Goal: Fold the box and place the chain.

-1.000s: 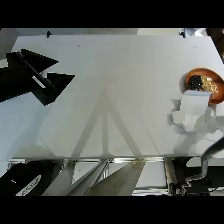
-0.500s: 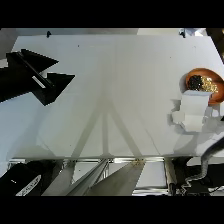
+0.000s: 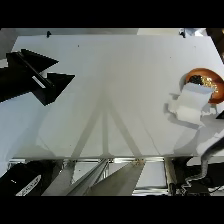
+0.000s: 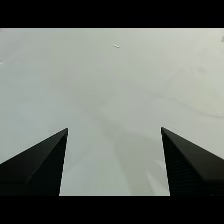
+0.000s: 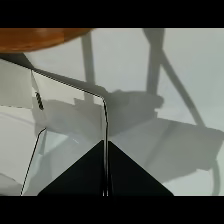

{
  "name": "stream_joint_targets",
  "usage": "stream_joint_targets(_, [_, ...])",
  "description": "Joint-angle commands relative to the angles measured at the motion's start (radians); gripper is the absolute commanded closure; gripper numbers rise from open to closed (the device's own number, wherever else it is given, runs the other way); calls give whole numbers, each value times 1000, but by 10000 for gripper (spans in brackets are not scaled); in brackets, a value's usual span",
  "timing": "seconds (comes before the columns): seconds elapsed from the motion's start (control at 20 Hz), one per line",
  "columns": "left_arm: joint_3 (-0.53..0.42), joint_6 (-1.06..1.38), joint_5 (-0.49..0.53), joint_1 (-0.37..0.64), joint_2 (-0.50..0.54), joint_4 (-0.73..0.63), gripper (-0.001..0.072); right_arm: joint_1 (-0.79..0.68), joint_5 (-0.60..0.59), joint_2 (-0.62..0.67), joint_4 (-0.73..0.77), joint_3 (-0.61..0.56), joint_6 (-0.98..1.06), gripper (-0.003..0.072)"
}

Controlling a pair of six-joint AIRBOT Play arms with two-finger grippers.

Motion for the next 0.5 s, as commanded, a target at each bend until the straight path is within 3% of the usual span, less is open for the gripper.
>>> stream_joint_targets(0.0, [0,0,0,-1,1,0,65,19,53,-2,107,0,-55,673])
stream_joint_targets(0.45, [0,0,0,-1,1,0,65,316,18,-2,275,-1,-60,674])
